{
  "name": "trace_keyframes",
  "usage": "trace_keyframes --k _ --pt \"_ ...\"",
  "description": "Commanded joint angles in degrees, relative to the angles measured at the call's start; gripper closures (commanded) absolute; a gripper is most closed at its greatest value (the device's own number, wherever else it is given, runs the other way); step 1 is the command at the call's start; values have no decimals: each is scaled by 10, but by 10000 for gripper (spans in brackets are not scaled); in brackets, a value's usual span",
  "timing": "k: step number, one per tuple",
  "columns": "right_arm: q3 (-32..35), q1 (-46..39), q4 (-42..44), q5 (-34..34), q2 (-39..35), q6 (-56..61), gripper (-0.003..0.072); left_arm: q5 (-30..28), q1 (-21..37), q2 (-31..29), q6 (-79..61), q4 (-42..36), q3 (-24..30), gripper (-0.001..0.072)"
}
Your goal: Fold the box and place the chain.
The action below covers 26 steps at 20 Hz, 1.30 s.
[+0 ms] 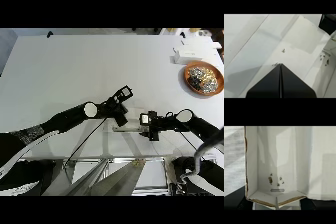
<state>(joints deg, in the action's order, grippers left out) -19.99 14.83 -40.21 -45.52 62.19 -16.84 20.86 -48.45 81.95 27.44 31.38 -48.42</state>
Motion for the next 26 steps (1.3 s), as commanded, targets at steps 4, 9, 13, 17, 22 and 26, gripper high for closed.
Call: trace_keyframes --k 4,9,13,17,22,26 --pt "0 0 0 -2 0 0 280 64 32 -106 28 105 0 703" --pt "0 0 0 -2 0 0 280 237 73 -169 162 311 0 702" --pt "0 0 0 -2 0 0 280 296 73 -144 162 328 19 702" --pt "0 0 0 -2 0 0 280 300 73 -90 161 321 31 702" --pt "0 0 0 -2 0 0 280 329 82 -61 151 343 32 694" --pt "0 0 0 -2 0 0 280 315 84 -61 -20 339 32 413"
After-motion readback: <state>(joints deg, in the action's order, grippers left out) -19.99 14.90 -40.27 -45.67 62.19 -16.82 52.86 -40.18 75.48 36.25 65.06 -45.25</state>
